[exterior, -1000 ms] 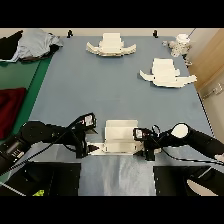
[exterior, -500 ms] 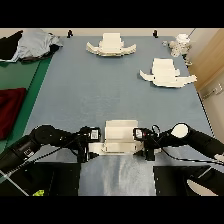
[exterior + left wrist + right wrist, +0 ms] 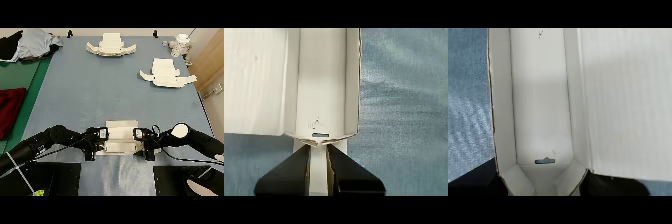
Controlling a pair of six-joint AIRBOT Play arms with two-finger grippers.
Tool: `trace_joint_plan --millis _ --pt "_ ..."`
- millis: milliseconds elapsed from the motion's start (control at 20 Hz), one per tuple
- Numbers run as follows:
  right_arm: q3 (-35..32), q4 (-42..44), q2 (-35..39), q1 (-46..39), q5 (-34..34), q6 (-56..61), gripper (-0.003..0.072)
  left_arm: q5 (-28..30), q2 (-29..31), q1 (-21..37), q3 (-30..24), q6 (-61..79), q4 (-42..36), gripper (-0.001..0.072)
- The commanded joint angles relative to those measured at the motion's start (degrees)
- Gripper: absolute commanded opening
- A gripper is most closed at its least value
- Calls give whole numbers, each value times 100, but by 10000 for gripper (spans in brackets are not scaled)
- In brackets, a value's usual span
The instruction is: Fold the box.
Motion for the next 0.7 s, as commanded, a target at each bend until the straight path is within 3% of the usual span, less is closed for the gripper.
trace_joint_plan --millis 0,400,450,500,550,650 --pt "7 0 4 -4 2 0 528 321 -146 -96 7 254 -284 115" --pt "7 0 4 -4 2 0 528 435 -424 -361 118 669 -885 133" --pt "7 0 4 -4 2 0 528 437 -461 -372 118 669 -881 242" --pt "7 0 4 -4 2 0 527 422 -485 -372 116 667 -881 430" --pt "7 2 4 -4 2 0 528 422 -494 -372 116 662 -879 494" --pt "7 0 4 -4 2 0 528 409 -494 -372 116 662 -879 494"
